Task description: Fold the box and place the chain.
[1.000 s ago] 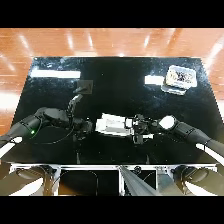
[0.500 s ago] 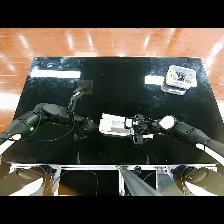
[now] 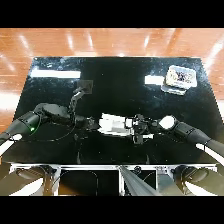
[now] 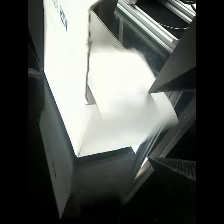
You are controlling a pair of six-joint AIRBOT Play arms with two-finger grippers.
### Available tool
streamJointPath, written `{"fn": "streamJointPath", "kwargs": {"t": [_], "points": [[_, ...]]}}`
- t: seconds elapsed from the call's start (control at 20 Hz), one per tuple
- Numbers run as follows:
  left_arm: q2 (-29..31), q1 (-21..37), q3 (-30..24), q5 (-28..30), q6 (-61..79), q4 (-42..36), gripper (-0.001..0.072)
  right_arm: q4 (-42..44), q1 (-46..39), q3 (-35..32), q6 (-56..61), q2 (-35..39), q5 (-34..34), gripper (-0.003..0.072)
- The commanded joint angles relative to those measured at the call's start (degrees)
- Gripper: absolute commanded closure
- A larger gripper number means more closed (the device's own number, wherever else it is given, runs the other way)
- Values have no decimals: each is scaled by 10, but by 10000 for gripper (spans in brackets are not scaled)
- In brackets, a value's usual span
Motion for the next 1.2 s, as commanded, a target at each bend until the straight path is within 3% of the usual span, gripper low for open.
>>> {"fn": "streamJointPath", "kwargs": {"t": [0.0,0.25,0.8,1.15], "points": [[0,0,0,-1,0,-5,194,0,1,0,0,0,0,142],[0,-22,0,-23,0,-6,194,0,1,0,0,0,0,143],[0,-123,0,-180,-13,0,199,0,1,0,0,0,0,142],[0,-164,0,-237,-101,86,218,0,1,0,0,0,0,142]]}}
